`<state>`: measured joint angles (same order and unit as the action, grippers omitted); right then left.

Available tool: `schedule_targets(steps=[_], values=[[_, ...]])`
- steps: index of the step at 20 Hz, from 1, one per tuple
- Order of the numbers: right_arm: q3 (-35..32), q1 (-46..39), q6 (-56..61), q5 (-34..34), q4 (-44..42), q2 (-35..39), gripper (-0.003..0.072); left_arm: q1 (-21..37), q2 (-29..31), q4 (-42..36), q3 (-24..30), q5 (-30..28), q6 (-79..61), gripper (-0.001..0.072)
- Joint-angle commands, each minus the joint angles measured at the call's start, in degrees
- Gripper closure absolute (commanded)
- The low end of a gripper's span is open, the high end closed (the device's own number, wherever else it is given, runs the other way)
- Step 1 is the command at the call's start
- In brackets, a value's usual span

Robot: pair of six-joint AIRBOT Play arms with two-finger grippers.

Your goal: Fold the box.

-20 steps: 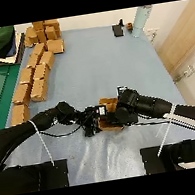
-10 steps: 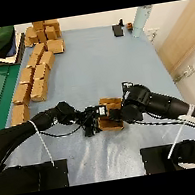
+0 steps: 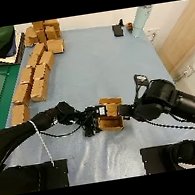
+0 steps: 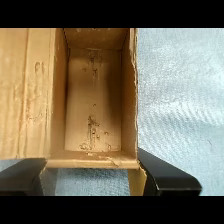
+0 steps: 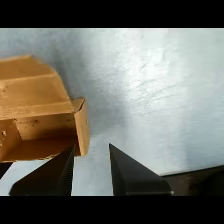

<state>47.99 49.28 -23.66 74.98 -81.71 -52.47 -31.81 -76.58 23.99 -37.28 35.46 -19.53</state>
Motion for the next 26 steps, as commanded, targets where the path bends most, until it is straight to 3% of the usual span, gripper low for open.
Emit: schedule_targets(steps=[1,20,21,22,23,25,26], values=[[0.0,-0.1,2.5,1.2,4.4,2.8,0.0343,0.1,0.0,0.0,0.0,-0.1,0.1,0.0178],[0.0,-2.9,2.2,3.5,3.8,-0.3,0.0354,0.1,2.0,3.0,1.3,-2.5,8.9,0.0178],[0.0,-2.9,2.1,3.5,3.7,-0.6,0.0369,0.1,2.0,3.0,1.3,-2.5,8.9,0.0178],[0.0,-3.0,2.2,3.5,4.0,-1.0,0.0477,0.1,2.0,3.0,1.3,-2.4,8.9,0.0178],[0.0,-4.0,2.0,3.5,4.0,-1.2,0.0489,0.1,2.0,3.1,1.3,-2.4,8.9,0.0179],[0.0,-7.9,-1.3,2.0,2.1,-1.7,0.0599,0.1,2.0,3.1,1.3,-2.5,8.8,0.0178],[0.0,-11.2,-4.7,-0.1,-0.5,-1.8,0.0604,0.1,2.0,3.1,1.3,-2.4,8.8,0.0178]])
